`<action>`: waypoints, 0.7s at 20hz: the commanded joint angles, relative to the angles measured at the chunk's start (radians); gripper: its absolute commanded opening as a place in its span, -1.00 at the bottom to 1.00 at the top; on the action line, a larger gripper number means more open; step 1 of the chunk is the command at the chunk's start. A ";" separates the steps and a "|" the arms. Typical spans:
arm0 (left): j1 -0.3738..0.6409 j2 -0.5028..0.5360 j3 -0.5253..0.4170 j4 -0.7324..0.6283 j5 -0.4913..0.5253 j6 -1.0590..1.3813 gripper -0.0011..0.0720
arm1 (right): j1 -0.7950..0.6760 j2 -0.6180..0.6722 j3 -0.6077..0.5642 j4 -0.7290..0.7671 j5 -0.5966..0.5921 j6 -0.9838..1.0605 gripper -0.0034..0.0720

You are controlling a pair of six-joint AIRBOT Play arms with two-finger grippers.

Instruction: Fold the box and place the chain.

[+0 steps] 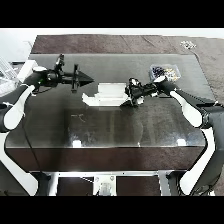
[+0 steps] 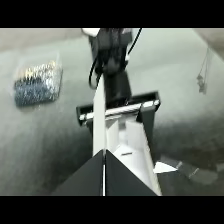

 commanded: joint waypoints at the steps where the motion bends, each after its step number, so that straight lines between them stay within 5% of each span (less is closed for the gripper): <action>1: -0.017 0.070 -0.015 0.027 -0.047 -0.010 -0.93 | 0.000 0.000 0.000 0.000 0.000 0.000 0.64; 7: -0.136 0.261 -0.249 0.077 0.290 0.009 -0.93 | 0.000 0.000 0.000 0.000 0.000 0.000 0.64; 14: -0.214 0.202 -0.293 0.036 0.556 -0.002 -0.92 | 0.000 0.000 0.000 0.000 0.000 0.000 0.64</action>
